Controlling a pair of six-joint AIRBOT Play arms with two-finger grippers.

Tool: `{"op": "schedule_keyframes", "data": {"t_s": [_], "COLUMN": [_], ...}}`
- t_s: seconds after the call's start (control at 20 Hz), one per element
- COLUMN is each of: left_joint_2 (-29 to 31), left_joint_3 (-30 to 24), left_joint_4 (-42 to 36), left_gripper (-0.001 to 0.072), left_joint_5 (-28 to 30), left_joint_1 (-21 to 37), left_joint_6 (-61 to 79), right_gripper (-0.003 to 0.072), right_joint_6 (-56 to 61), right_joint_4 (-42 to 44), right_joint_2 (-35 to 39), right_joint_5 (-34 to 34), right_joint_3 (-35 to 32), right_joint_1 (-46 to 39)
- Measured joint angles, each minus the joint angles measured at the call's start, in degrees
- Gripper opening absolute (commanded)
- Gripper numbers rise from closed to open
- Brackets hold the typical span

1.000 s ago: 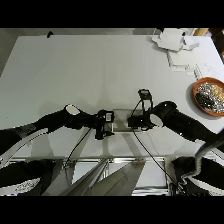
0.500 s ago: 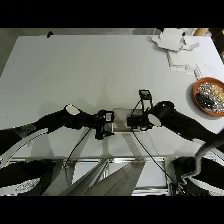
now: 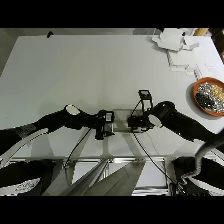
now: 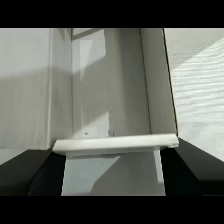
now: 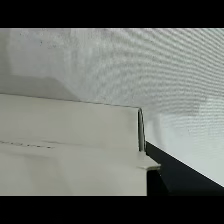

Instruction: Fold the box and place the chain.

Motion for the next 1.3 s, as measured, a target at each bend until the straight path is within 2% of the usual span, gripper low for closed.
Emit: {"op": "schedule_keyframes", "data": {"t_s": [0.05,0.1,0.15,0.25,0.75,0.9,0.95,1.3], "left_joint_2": [0.0,0.0,0.0,0.0,0.0,0.0,0.0,0.0], "left_joint_3": [0.0,0.0,0.0,0.0,0.0,0.0,0.0,0.0], "left_joint_4": [0.0,0.0,0.0,-0.1,0.0,0.0,0.0,0.0], "left_gripper": [0.0273,0.0273,0.0273,0.0273,0.0273,0.0273,0.0273,0.0273], "left_joint_5": [0.0,0.0,-0.1,0.3,0.2,0.2,0.2,0.2], "left_joint_1": [0.0,0.0,0.0,0.0,0.0,0.0,0.0,0.0], "left_joint_6": [0.0,0.0,0.0,0.0,0.0,0.0,0.0,0.0], "right_gripper": [0.0488,0.0566,0.0593,0.0593,0.0588,0.0558,0.0524,0.0511], "right_joint_6": [-0.2,-0.2,-0.4,-0.5,-2.8,-3.0,-3.0,-3.0], "right_joint_4": [0.0,0.0,-0.1,-1.2,-1.9,-1.9,-1.9,-1.9], "right_joint_2": [0.2,0.4,0.5,0.6,0.9,0.4,0.2,-0.2], "right_joint_5": [0.1,0.6,1.0,3.4,1.6,1.2,1.1,1.0], "right_joint_3": [0.0,0.0,0.0,-0.1,0.1,0.1,0.1,0.0], "right_joint_1": [0.0,0.0,0.0,0.0,0.0,0.0,0.0,0.0]}}
